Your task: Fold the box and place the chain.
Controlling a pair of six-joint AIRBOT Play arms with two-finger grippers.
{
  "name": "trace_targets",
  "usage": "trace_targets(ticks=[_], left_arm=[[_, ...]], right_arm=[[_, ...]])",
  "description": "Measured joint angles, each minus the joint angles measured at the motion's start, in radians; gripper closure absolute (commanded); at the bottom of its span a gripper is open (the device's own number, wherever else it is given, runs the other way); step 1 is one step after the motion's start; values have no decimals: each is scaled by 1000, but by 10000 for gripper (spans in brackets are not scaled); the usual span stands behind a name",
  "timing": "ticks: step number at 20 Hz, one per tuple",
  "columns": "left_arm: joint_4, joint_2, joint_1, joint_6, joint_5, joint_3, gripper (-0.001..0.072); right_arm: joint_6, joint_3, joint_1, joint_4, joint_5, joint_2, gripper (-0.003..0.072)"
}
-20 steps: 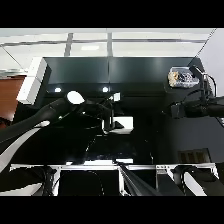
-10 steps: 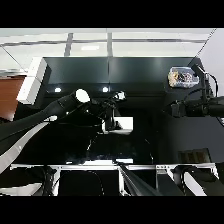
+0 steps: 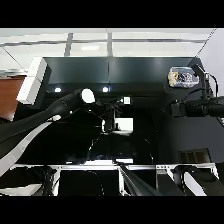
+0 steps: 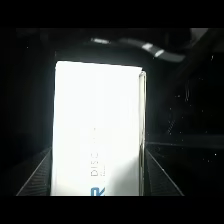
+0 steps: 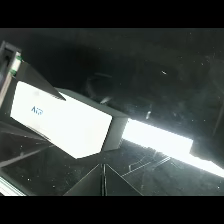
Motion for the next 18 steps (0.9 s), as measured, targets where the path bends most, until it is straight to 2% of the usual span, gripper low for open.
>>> trace_targets(ticks=[3, 5, 6, 9, 12, 15, 18], left_arm=[[121, -32, -44, -109, 2, 32, 21], [203, -48, -71, -179, 10, 47, 277], [240, -51, -80, -208, 10, 56, 354], [351, -27, -79, -314, -32, 77, 355], [478, 61, -8, -505, -87, 86, 355], [602, 173, 152, -699, -196, 67, 355], [661, 293, 407, -826, -321, -5, 355]], right_arm=[[7, 0, 0, 0, 0, 0, 671], [9, 0, 0, 0, 0, 0, 671], [11, 0, 0, 0, 0, 0, 671], [14, 0, 0, -1, 0, 0, 671], [15, 0, 0, -2, 0, 0, 671], [16, 0, 0, -2, 0, 0, 671], [18, 0, 0, -2, -1, 0, 671]])
